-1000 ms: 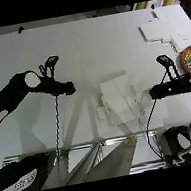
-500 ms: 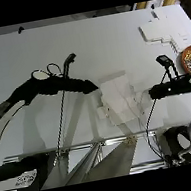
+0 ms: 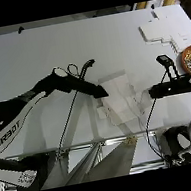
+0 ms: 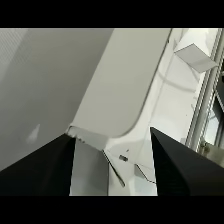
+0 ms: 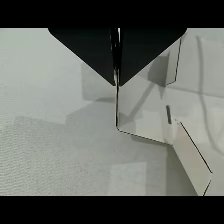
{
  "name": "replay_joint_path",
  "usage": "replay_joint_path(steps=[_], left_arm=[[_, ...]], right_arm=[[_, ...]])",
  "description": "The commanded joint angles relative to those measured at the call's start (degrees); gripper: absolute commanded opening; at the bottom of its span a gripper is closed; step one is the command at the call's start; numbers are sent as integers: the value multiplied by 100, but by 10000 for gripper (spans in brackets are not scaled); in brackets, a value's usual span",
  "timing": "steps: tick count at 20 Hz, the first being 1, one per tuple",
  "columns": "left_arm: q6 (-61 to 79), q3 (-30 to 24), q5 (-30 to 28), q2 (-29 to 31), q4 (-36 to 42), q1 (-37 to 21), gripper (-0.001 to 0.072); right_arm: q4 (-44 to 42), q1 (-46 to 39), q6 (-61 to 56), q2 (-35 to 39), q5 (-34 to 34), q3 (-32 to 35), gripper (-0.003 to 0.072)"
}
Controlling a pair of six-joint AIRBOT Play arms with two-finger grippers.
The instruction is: Fold the box and place the chain.
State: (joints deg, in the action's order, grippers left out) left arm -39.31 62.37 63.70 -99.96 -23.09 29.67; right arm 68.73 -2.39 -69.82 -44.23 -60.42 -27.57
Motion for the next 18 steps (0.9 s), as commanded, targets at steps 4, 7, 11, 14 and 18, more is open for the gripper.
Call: replay_joint_path(steps=[4,7,11,14,18], left_arm=[[-116,85,68,-350,-83,374,504],[-96,85,-11,-422,-55,463,496],[83,85,0,-417,-15,452,386],[339,85,-33,-420,94,481,330],[590,85,-195,-420,122,507,147]], right_arm=[[2,7,2,4,2,2,19],[4,7,2,4,-17,2,19],[9,7,2,4,-24,2,19],[7,7,2,4,-37,2,19],[9,7,2,4,-37,2,19]])
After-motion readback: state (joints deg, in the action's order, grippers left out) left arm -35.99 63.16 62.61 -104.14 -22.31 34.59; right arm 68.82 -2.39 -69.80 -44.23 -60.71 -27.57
